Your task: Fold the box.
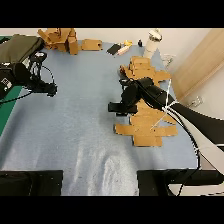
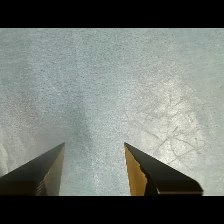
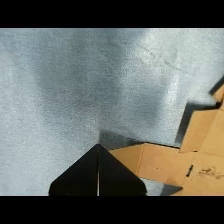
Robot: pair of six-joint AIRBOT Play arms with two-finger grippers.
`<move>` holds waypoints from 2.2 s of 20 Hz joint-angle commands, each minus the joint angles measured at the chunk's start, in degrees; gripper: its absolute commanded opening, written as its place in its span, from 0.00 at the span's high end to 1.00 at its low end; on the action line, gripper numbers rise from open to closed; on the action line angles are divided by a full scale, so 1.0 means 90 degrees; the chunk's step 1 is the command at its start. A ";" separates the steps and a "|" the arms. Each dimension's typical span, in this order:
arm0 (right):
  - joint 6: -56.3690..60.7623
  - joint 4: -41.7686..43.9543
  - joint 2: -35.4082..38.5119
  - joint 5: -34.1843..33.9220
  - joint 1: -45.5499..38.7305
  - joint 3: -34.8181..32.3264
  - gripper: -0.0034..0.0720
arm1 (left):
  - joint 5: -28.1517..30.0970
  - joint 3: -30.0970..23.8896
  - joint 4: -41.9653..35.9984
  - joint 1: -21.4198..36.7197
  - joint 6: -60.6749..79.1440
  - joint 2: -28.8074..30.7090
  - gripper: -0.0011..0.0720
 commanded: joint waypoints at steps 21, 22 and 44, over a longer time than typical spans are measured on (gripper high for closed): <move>0.0112 -0.1236 0.0007 -0.0855 -0.0571 0.0291 0.95 | -0.0090 0.0005 -0.0549 0.0007 -0.0287 -0.0002 0.22; -0.0257 -0.1579 0.0044 -0.1314 -0.0937 0.0393 0.95 | -0.0146 0.0005 -0.0770 0.0005 -0.0267 -0.0002 0.22; -0.5710 0.0209 0.0702 -0.1557 -0.6790 -0.1484 0.45 | 0.0053 0.0005 -0.1379 0.0007 -0.0265 -0.0002 0.22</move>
